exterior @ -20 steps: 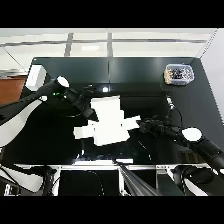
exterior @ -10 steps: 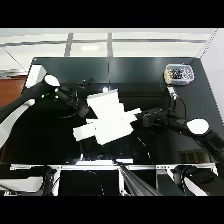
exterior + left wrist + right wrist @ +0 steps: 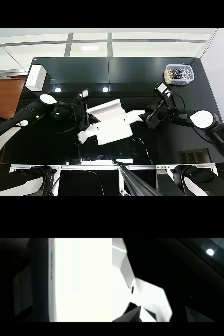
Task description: Fold the box and place the chain.
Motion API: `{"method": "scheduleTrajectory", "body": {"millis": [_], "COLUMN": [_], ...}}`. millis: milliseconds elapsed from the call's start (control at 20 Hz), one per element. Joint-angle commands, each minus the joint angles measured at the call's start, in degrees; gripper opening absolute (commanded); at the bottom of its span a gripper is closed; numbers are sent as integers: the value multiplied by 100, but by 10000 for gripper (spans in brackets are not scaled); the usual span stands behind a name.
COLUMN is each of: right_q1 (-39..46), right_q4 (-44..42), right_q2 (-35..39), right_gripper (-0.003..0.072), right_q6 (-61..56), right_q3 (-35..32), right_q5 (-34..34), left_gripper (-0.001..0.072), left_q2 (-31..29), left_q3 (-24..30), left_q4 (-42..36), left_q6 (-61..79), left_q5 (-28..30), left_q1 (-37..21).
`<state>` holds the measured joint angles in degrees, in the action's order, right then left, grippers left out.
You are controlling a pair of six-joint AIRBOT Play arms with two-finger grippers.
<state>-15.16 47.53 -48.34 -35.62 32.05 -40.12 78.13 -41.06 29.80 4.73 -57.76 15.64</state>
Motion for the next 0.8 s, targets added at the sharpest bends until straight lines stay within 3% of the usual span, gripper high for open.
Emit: {"method": "scheduleTrajectory", "body": {"millis": [0, 200, 500, 750], "right_q1": [2, -114, -1043, -1596], "right_q4": [234, 463, 1298, 1067], "right_q2": [-33, -50, -354, -1075], "right_gripper": [615, 616, 615, 615], "right_q6": [310, 332, 348, 1519], "right_q3": [28, 28, 26, 31], "right_q5": [-308, -485, -566, -649], "left_gripper": [26, 26, 26, 25], "left_q2": [177, 514, 538, 538], "left_q3": [-109, -358, -389, -389], "left_q4": [730, 732, 737, 750], "left_q6": [619, 570, 448, 448], "left_q5": [704, 702, 852, 850], "left_q1": [446, 697, 684, 688]}}
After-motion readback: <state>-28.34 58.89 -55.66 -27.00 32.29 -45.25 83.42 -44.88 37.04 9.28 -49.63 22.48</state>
